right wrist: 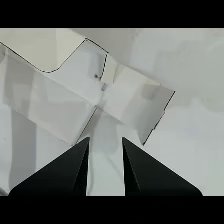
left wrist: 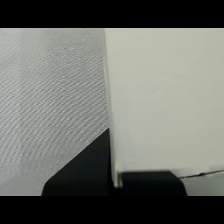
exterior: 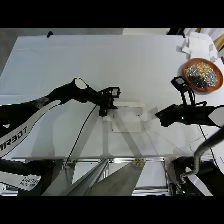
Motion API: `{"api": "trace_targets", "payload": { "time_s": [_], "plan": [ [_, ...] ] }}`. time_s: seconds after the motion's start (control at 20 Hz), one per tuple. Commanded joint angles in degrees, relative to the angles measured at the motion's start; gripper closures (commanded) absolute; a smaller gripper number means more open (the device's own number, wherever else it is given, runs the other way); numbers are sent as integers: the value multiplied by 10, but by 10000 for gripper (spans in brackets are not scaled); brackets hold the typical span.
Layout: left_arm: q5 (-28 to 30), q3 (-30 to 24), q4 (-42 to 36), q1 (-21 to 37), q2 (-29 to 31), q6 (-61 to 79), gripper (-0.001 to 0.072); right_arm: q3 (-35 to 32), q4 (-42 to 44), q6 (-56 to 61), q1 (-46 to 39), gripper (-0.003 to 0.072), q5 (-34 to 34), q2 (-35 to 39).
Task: Fold the box and place the chain.
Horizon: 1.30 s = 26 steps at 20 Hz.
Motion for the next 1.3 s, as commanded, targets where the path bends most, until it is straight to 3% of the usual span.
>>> {"api": "trace_targets", "payload": {
  "time_s": [0.0,0.75,0.8,0.9,1.1,1.25],
  "plan": [
    [0,0,2,0,-8,0,699,0,0,0,0,450,0,0],
    [0,0,2,0,-8,0,696,0,4,0,0,450,0,0],
    [0,0,2,0,-8,0,696,0,7,0,0,460,0,0],
    [0,0,2,0,-8,0,696,0,15,-21,0,660,7,0],
    [0,0,2,0,-8,0,696,0,88,-78,15,679,41,-6],
    [0,0,1,0,-8,0,696,-2,54,-129,125,678,12,-31]
  ]
}}
